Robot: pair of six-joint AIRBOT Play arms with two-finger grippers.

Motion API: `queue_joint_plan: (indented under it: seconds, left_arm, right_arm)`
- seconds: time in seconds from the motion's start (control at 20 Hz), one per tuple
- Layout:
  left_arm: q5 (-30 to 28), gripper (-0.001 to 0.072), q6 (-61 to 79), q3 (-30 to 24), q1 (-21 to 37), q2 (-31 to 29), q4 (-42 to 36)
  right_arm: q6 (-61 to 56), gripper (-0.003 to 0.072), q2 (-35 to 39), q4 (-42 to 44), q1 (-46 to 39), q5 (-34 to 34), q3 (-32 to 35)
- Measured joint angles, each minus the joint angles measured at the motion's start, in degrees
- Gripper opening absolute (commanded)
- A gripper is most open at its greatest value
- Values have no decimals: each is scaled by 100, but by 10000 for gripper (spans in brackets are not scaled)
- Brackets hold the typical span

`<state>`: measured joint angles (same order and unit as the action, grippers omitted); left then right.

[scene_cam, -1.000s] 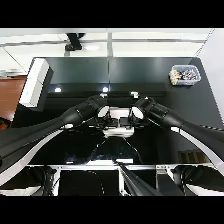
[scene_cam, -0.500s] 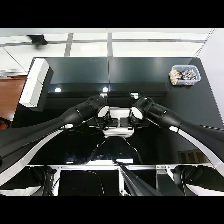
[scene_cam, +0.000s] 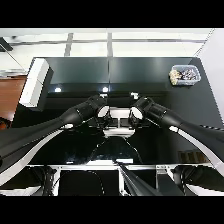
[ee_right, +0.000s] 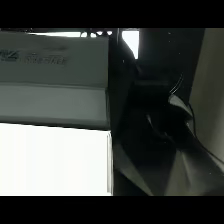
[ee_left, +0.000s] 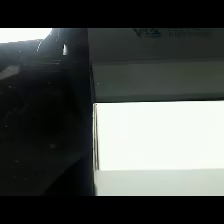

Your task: Fold the box and place the chain.

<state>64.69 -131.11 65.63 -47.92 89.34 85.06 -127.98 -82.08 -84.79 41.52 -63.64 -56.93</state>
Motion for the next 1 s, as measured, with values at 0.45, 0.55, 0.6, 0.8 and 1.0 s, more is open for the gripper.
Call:
queue_joint_plan:
  seconds: [0.45, 0.55, 0.6, 0.8, 1.0]
  left_arm:
    - [9, 31, -20, 0, 0, -2, -2]
    - [9, 32, -22, 0, 0, -2, -2]
    - [9, 31, -22, 0, 0, 0, -2]
    - [9, 32, -26, 0, 0, 0, -2]
    - [9, 32, -37, 0, 0, -2, -22]
  right_arm:
    - [511, 465, 809, -184, -42, -9, -192]
    - [634, 465, 1294, -669, -42, -168, -304]
    - [664, 465, 1523, -1080, -48, -269, -339]
    - [756, 465, 2100, -3432, -520, -667, -402]
    - [782, 629, 2072, -3993, -2114, 107, -411]
